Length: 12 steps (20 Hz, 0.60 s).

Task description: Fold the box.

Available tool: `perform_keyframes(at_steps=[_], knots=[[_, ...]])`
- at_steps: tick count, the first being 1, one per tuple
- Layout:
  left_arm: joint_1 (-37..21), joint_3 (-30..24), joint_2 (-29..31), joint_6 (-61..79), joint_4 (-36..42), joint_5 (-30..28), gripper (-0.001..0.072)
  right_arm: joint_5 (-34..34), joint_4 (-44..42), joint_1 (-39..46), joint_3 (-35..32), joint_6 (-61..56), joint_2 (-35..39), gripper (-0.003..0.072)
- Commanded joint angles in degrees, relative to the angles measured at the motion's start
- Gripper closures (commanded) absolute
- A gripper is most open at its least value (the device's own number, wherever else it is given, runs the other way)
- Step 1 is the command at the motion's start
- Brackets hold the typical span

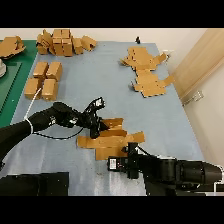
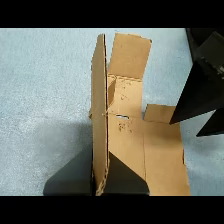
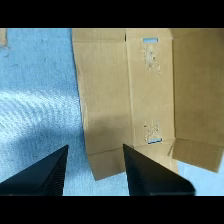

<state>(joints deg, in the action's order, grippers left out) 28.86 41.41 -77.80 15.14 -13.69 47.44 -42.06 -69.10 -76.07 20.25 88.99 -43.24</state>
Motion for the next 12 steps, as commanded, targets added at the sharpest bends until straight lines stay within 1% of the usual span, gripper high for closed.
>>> perform_keyframes(at_steps=[1,5,12], knots=[[0.04,0.07,0.04,0.02,-0.02,0.07,0.0696,0.26,0.83,0.04,0.02,0.63,-1.14,0.0178],[0.04,0.07,0.04,0.0,-0.02,0.07,0.0696,1.2,3.58,0.04,0.04,0.61,-2.67,0.0178],[0.04,0.07,0.04,0.02,-0.02,0.07,0.0696,1.55,8.46,0.04,0.68,0.57,-2.86,0.0179]])
